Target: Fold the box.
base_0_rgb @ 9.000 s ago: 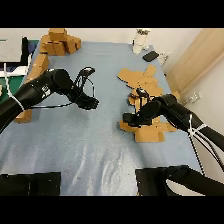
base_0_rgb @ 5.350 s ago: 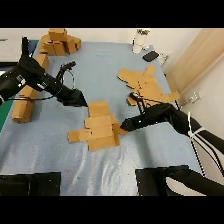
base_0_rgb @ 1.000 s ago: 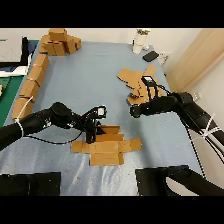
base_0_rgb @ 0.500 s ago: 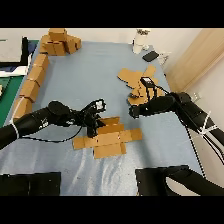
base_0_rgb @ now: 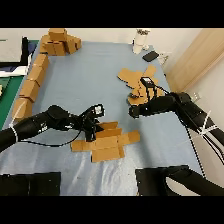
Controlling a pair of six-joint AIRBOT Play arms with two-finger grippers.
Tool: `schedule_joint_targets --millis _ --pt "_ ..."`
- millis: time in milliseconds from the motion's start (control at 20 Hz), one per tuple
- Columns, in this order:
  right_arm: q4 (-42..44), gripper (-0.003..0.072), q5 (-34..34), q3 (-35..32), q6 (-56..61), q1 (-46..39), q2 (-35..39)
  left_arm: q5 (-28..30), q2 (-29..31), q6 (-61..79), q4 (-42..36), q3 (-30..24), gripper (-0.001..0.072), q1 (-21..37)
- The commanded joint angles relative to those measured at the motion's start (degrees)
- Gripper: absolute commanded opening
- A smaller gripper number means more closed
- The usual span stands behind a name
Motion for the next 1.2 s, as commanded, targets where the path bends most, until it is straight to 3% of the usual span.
schedule_joint_targets --millis 0,650,750,800,1050,1150 --pt "0.7 0.0401 0.0 0.0 0.0 0.0 0.0 -1.2 0.0 0.2 0.3 -0.5 0.0013 -0.5" --pt "0.9 0.0396 0.0 0.0 0.0 0.0 0.0 -2.9 0.4 0.0 1.3 -1.6 0.0014 0.0" --pt "0.8 0.0111 -0.6 0.0 0.0 0.0 0.0 -2.8 0.4 0.0 1.3 -1.5 0.0014 0.0" --pt "0.8 0.0007 -1.4 0.0 0.0 0.0 0.0 -2.4 0.4 0.0 1.3 -1.5 0.0015 0.0" --pt "6.6 0.0003 -16.7 0.0 0.5 1.4 0.0 -2.5 0.4 0.0 1.2 -1.4 0.0015 0.0" --pt "6.7 0.0003 -18.4 -0.6 0.5 3.8 0.0 -2.5 0.4 0.0 1.2 -1.4 0.0015 0.0"
